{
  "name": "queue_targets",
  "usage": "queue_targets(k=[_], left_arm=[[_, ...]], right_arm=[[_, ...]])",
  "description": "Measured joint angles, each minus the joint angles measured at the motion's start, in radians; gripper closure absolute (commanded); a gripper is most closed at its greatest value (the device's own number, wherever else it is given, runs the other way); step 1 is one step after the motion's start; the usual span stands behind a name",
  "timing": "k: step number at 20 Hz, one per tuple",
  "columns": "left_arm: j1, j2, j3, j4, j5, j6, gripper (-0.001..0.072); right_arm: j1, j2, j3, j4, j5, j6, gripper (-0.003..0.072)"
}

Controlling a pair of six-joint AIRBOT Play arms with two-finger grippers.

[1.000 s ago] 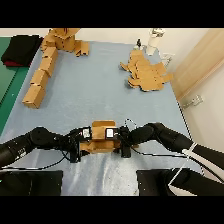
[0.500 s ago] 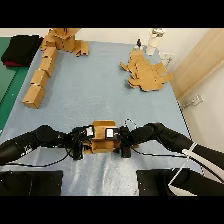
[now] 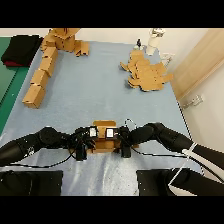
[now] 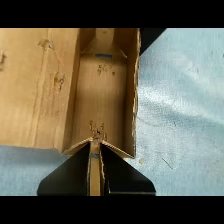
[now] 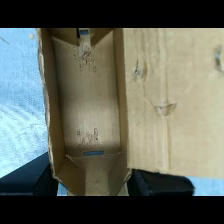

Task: Fold the box.

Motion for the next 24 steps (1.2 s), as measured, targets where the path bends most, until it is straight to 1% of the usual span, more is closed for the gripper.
queue_targets(k=[1, 2, 3, 15, 17, 20, 21, 22, 23, 24], left_arm=[[-0.002, 0.0, 0.0, -0.006, 0.005, 0.005, 0.0501], [-0.006, -0.001, 0.0, -0.014, 0.01, 0.009, 0.0323], [-0.006, -0.001, 0.0, -0.018, 0.013, 0.01, 0.0212], [-0.011, 0.004, 0.0, -0.03, 0.019, 0.015, 0.0208], [-0.006, 0.027, 0.001, 0.01, 0.024, -0.033, 0.0208], [0.022, 0.116, 0.008, 0.153, 0.016, -0.23, 0.0208], [0.04, 0.162, 0.01, 0.221, -0.006, -0.317, 0.0209], [0.058, 0.208, 0.01, 0.289, -0.05, -0.396, 0.0233], [0.077, 0.263, 0.013, 0.356, -0.097, -0.474, 0.0417], [0.095, 0.32, 0.014, 0.425, -0.154, -0.547, 0.062]], right_arm=[[0.0, 0.0, 0.0, 0.0, 0.0, 0.0, 0.017], [0.0, 0.0, 0.0, 0.0, 0.0, 0.0, 0.0171], [0.0, 0.0, 0.0, 0.0, 0.0, 0.0, 0.017], [-0.001, 0.0, 0.0, -0.001, 0.0, 0.0, 0.0171], [-0.001, 0.0, 0.0, 0.0, 0.001, 0.001, 0.0171], [0.0, 0.0, 0.0, 0.002, 0.002, -0.001, 0.017], [0.0, 0.0, 0.0, 0.003, -0.003, -0.002, 0.0171], [0.0, 0.0, 0.0, 0.003, -0.002, -0.002, 0.017], [0.0, 0.0, 0.0, 0.002, -0.002, -0.002, 0.0171], [0.0, 0.0, 0.0, 0.002, -0.002, -0.001, 0.017]])
